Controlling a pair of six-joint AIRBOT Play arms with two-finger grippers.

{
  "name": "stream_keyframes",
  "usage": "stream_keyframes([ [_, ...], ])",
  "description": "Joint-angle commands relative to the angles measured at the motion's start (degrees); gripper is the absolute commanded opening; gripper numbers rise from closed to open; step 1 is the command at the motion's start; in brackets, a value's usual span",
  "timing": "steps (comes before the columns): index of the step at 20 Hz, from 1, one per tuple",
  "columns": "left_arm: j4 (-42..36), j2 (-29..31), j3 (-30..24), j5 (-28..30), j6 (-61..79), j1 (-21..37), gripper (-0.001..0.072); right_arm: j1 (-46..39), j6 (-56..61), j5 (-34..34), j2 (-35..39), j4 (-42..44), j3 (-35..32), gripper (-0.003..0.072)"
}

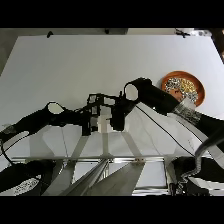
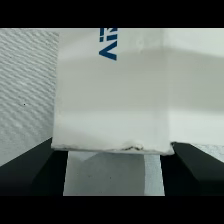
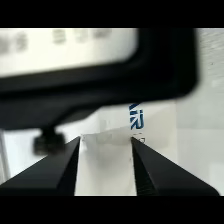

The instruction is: Fold the box and place the chain.

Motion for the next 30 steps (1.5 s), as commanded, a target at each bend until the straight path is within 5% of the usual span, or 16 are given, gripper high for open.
stream_keyframes([
  [1,0.0,0.0,0.0,-0.1,0.0,0.0,0.0087,0.1,0.2,-1.4,0.0,-2.8,0.0,0.0416],
  [7,0.0,0.0,0.0,-0.1,0.0,0.0,0.0087,1.8,0.1,-1.6,0.1,-5.3,0.0,0.0406],
  [10,0.0,0.0,0.0,-0.1,0.0,0.0,0.0087,2.1,0.2,-2.8,0.3,-5.9,0.0,0.0292],
  [30,0.0,0.0,0.0,-0.1,0.0,0.0,0.0087,2.1,3.3,-6.7,1.9,-9.7,-3.2,0.0256],
])
